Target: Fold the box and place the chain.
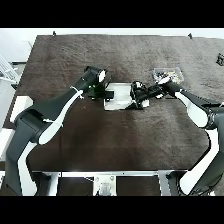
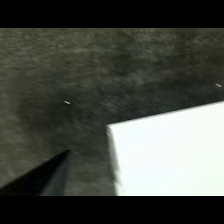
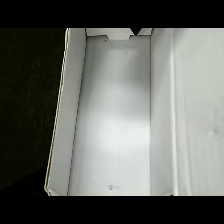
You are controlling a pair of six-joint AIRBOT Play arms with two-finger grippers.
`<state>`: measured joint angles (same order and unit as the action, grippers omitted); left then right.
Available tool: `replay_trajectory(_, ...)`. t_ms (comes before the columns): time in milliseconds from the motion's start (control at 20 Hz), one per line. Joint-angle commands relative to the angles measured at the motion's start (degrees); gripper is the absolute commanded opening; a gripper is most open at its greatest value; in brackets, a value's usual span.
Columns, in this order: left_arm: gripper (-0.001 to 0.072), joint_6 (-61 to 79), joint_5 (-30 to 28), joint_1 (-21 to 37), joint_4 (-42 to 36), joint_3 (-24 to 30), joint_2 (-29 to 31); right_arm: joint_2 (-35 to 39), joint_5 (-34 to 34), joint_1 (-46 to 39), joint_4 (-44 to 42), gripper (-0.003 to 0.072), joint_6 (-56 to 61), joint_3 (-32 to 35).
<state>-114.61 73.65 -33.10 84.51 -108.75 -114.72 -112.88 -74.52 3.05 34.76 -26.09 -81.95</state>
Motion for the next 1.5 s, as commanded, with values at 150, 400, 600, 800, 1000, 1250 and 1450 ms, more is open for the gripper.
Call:
replay_trajectory(150, 0.0619, 4.26, 7.17, 0.02, -1.07, -4.81, 0.20, 0.02, -0.09, 0.07, -0.22, 0.0557, 0.11, 0.02)
replay_trajectory(400, 0.0618, 8.94, 16.09, 0.46, -0.90, -6.82, 2.43, 0.02, -0.11, 0.07, -0.22, 0.0557, 0.11, 0.02)
replay_trajectory(600, 0.0617, 14.10, 16.87, 2.34, -0.92, -6.78, 7.02, 0.02, -0.09, 0.07, -0.22, 0.0557, 0.11, 0.02)
replay_trajectory(800, 0.0616, 30.58, 17.40, 5.81, -2.32, -6.29, 9.68, 0.02, -0.09, 0.07, -0.22, 0.0557, 0.11, 0.02)
replay_trajectory(1000, 0.0574, 53.22, 10.23, 11.26, -10.05, 2.25, 9.55, 0.02, -0.09, 0.04, -0.22, 0.0557, 0.11, 0.02)
replay_trajectory(1250, 0.0471, 93.57, 7.87, 20.41, -34.47, 11.06, 9.49, 0.02, -0.09, 0.07, -0.22, 0.0557, 0.11, 0.02)
replay_trajectory(1450, 0.0720, 114.20, -2.36, 20.68, -40.48, 18.82, 9.20, 0.02, -0.09, 0.07, -0.22, 0.0557, 0.11, 0.02)
